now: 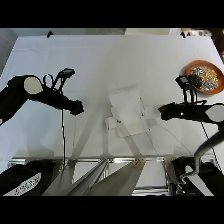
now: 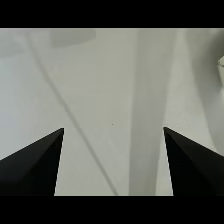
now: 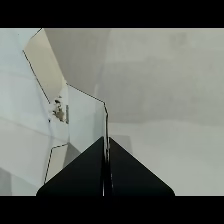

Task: Fold the box and place the chain.

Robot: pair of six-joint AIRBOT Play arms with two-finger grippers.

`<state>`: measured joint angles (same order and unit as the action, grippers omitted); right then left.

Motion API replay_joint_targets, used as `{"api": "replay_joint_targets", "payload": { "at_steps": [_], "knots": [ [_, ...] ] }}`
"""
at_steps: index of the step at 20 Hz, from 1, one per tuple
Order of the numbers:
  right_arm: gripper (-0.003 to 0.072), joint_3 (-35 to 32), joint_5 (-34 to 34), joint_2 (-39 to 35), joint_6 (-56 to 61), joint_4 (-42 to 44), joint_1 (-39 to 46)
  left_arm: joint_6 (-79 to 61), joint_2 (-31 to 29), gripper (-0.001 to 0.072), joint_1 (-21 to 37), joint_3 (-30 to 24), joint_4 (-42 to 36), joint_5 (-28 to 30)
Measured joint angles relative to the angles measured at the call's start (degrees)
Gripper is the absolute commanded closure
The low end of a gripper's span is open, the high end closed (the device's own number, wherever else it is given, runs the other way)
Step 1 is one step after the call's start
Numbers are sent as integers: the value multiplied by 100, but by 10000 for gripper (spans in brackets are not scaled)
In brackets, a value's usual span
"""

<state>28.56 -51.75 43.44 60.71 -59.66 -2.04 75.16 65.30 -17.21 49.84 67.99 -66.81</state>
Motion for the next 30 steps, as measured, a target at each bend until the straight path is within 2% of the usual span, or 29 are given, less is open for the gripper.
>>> {"api": "replay_joint_targets", "payload": {
  "at_steps": [5,8,12,17,24,25,26,30],
  "knots": [
    [667,-42,-39,-35,37,-26,-22,-1703,160,5,-20,0,-1554,94],
    [667,-46,-101,-42,37,-26,-22,-2376,411,5,-179,-2,-2127,173],
    [666,-46,-157,-42,35,-26,-22,-3032,1036,5,-614,-2,-2588,621],
    [666,-48,-175,-42,35,-2,-24,-4109,1731,8,-739,44,-4006,1187],
    [666,-46,-181,-42,35,11,-24,-4666,2603,8,-450,205,-4760,761],
    [666,-46,-181,-42,35,11,-24,-4780,2706,30,-457,212,-4929,726],
    [666,-46,-181,-42,35,13,-24,-4913,2798,89,-481,216,-5158,704],
    [666,-48,-184,-42,59,13,-24,-5414,3077,101,-715,225,-5757,667]
  ]
}}
